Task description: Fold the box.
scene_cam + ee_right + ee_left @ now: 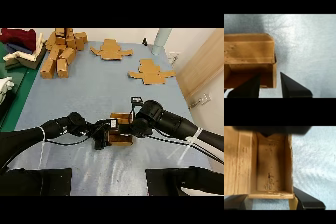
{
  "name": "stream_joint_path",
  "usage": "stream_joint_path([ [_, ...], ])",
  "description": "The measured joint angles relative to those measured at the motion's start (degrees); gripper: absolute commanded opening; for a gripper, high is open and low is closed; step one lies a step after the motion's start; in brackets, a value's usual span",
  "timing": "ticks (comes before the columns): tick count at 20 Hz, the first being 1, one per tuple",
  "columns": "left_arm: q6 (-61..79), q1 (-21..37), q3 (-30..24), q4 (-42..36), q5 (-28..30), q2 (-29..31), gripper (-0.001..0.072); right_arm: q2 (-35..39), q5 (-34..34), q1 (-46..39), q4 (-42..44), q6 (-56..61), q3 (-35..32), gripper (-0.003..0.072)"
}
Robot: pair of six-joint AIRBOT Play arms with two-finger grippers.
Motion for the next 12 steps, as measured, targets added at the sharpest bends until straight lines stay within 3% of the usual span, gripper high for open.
stream_joint_path([
  [7, 0.0, 0.0, 0.0, 0.0, 0.0, 0.0, 0.0395, 7.5, -5.7, -0.1, 0.8, 0.7, 0.2, 0.0377],
  [8, 0.0, 0.0, 0.0, 0.0, 0.0, 0.0, 0.0395, 9.2, -6.1, -0.1, 0.9, 1.2, 0.2, 0.0343],
  [10, 0.0, 0.0, 0.0, 0.0, 0.0, 0.0, 0.0395, 12.3, -7.2, -0.3, 0.7, 2.1, 0.2, 0.0107],
  [12, 0.0, 0.0, 0.0, 0.0, 0.0, 0.0, 0.0395, 14.4, -8.6, -2.2, -0.7, 2.5, 0.2, 0.0048],
])
